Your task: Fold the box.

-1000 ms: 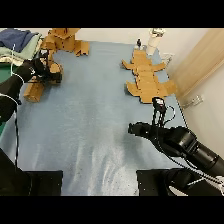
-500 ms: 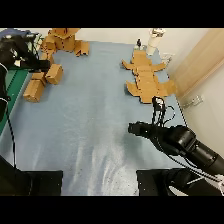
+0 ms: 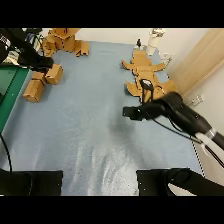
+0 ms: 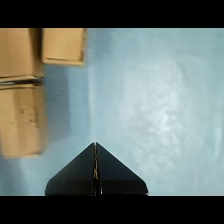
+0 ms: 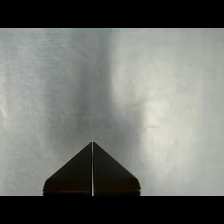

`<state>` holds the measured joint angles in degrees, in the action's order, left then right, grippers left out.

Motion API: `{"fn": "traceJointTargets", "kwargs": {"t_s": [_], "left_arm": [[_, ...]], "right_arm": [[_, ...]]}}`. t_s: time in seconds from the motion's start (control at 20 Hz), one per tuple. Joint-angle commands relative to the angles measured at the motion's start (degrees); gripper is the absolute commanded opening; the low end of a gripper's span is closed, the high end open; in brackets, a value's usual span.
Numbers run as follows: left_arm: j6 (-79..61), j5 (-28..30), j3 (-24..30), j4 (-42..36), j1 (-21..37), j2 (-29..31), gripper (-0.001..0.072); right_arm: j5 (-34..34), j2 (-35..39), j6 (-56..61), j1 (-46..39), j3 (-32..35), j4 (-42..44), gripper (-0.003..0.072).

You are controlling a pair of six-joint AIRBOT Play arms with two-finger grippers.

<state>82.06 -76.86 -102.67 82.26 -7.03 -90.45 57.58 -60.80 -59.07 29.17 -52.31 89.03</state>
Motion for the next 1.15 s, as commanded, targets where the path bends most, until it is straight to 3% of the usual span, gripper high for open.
{"fn": "traceJointTargets", "kwargs": {"t_s": [0.0, 0.25, 0.4, 0.55, 1.1], "left_arm": [[-0.57, 3.19, 12.57, -0.13, -6.62, 8.98, 0.0007], [3.26, 13.7, 38.51, -0.52, -14.91, 22.03, 0.0008], [4.11, 18.47, 48.35, -5.7, -16.96, 26.82, 0.0009], [4.35, 19.37, 51.34, -7.17, -18.01, 27.74, 0.001], [4.57, 19.71, 51.56, -7.3, -17.99, 27.58, 0.0011]], "right_arm": [[5.99, -10.32, -7.61, -0.96, -10.97, 5.46, 0.0003], [7.41, -18.05, -7.65, -0.96, -17.75, 9.14, 0.0003], [7.58, -21.35, -8.9, -0.94, -18.62, 11.54, 0.0003], [7.63, -23.02, -9.99, -0.66, -18.6, 11.91, 0.0004], [8.09, -23.06, -9.97, -0.59, -18.62, 11.76, 0.0003]]}}
